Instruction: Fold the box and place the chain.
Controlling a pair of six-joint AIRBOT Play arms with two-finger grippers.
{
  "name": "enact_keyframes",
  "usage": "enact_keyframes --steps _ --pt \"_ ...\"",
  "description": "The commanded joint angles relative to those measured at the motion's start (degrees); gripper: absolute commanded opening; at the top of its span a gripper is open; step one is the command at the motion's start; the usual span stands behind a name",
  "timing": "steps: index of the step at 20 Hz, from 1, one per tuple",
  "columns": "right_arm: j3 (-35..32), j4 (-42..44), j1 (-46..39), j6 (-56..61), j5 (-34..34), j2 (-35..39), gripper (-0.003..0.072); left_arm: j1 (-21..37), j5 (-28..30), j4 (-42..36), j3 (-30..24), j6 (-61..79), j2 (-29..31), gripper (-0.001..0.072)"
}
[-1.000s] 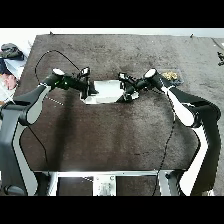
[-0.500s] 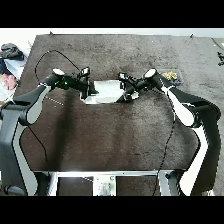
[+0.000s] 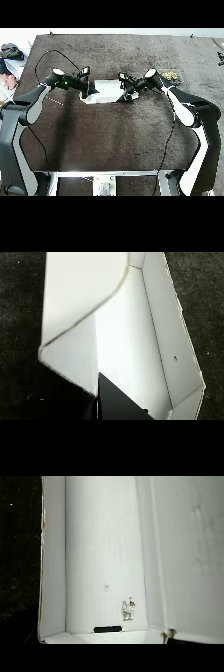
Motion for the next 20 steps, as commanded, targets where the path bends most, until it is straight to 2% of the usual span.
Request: enact_keyframes --steps 1,4,5,6,7,11,14,16,20 --pt "0.0 0.0 0.0 0.0 0.1 0.0 0.0597 0.0 -0.1 -0.9 0.0 0.0 0.0 0.0011" --pt "0.0 0.0 0.0 0.0 0.1 0.0 0.0597 0.0 -0.1 -0.9 0.0 0.0 0.0 0.0012" --pt "0.0 0.0 0.0 0.0 0.1 0.0 0.0597 0.0 -0.3 -0.9 0.0 0.0 0.0 0.005" --pt "0.0 0.0 0.0 0.0 0.1 0.0 0.0597 0.0 -0.5 -0.9 0.0 -0.4 0.0 0.0276" --pt "0.0 0.0 0.0 0.0 0.1 0.0 0.0597 0.2 -0.3 -0.8 0.0 -1.9 0.0 0.0333" --pt "0.0 0.0 0.0 0.0 0.1 0.0 0.0597 2.5 -1.4 -1.4 0.1 -2.9 0.2 0.0335" --pt "0.0 0.0 0.0 0.0 0.1 0.0 0.0597 5.7 -9.5 -6.8 0.5 -3.1 0.3 0.0335" --pt "0.0 0.0 0.0 0.0 0.1 0.0 0.0597 7.9 -16.1 -10.9 2.4 -7.2 0.3 0.0335" --pt "0.0 0.0 0.0 0.0 0.0 0.0 0.0597 10.7 -25.1 -15.1 6.9 -15.9 0.3 0.0333"
